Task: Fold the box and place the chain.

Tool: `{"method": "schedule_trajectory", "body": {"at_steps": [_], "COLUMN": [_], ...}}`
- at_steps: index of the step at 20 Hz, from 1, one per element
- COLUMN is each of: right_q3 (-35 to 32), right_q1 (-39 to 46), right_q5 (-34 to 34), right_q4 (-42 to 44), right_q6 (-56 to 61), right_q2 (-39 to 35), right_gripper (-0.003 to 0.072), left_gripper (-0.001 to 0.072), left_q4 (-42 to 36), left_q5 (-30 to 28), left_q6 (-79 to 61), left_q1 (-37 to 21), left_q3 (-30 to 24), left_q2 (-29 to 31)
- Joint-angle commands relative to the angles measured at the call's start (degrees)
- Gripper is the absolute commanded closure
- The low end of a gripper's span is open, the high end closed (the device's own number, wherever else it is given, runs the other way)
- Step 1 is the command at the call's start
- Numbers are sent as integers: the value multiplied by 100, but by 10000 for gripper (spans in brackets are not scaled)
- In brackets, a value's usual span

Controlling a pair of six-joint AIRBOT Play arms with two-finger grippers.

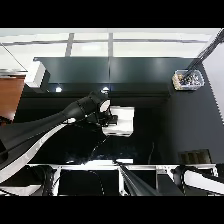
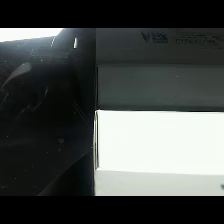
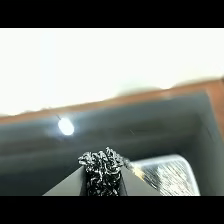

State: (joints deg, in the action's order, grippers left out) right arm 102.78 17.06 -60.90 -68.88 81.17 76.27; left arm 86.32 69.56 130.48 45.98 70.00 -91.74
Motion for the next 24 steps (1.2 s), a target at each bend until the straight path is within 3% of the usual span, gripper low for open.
{"method": "schedule_trajectory", "body": {"at_steps": [1, 6, 10, 16, 24], "right_q3": [4, -85, -129, -616, -627], "right_q1": [4, -284, -949, -2334, -3589], "right_q5": [-225, -1008, -2168, -2465, -2717], "right_q4": [616, 1141, 1204, 1040, 1056], "right_q6": [-227, -431, -514, -511, -468], "right_q2": [-540, -1091, -1222, -1803, -1832], "right_gripper": [673, 672, 672, 672, 672], "left_gripper": [683, 683, 683, 683, 683], "left_q4": [-2, 0, 0, 0, -2], "left_q5": [0, -9, -11, 0, -7], "left_q6": [0, 0, 2, 2, 2], "left_q1": [-4, -4, -4, -4, -4], "left_q3": [-2, -2, -2, -2, -2], "left_q2": [2, 2, 2, 2, 2]}}
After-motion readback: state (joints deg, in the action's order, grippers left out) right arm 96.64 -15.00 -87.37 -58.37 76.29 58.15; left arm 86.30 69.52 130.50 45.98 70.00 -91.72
